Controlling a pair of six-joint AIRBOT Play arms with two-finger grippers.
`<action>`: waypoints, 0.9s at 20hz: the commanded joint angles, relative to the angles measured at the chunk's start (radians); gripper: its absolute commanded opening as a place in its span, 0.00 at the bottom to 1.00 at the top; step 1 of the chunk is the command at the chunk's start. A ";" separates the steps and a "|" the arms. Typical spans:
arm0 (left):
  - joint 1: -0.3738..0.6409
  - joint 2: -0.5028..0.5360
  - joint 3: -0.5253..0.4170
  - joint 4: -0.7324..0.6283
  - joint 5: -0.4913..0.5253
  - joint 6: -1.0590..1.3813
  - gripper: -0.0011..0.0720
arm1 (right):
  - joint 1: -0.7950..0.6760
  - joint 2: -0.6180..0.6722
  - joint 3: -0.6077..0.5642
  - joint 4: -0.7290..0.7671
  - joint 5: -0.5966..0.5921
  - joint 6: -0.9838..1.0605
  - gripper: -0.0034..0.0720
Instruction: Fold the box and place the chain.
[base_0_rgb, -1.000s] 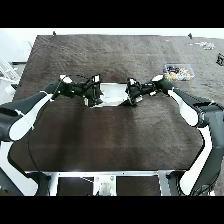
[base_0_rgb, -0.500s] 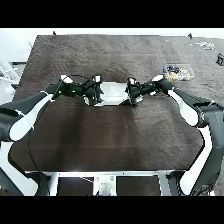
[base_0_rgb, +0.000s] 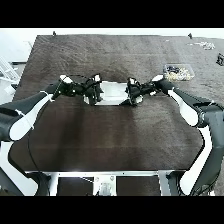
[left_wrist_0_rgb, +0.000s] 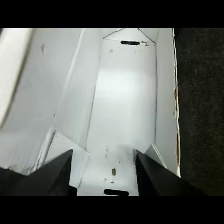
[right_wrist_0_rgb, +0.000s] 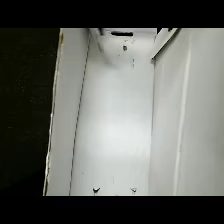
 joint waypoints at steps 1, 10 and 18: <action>0.000 0.002 0.004 -0.003 -0.061 0.023 0.66 | 0.000 0.000 0.000 0.001 -0.003 0.000 0.82; 0.077 0.002 0.004 -0.047 -0.196 0.090 0.09 | 0.000 0.000 0.000 0.001 -0.003 0.000 0.82; 0.202 0.043 0.003 -0.188 -0.424 0.193 0.04 | 0.000 0.000 0.000 0.001 -0.003 0.000 0.82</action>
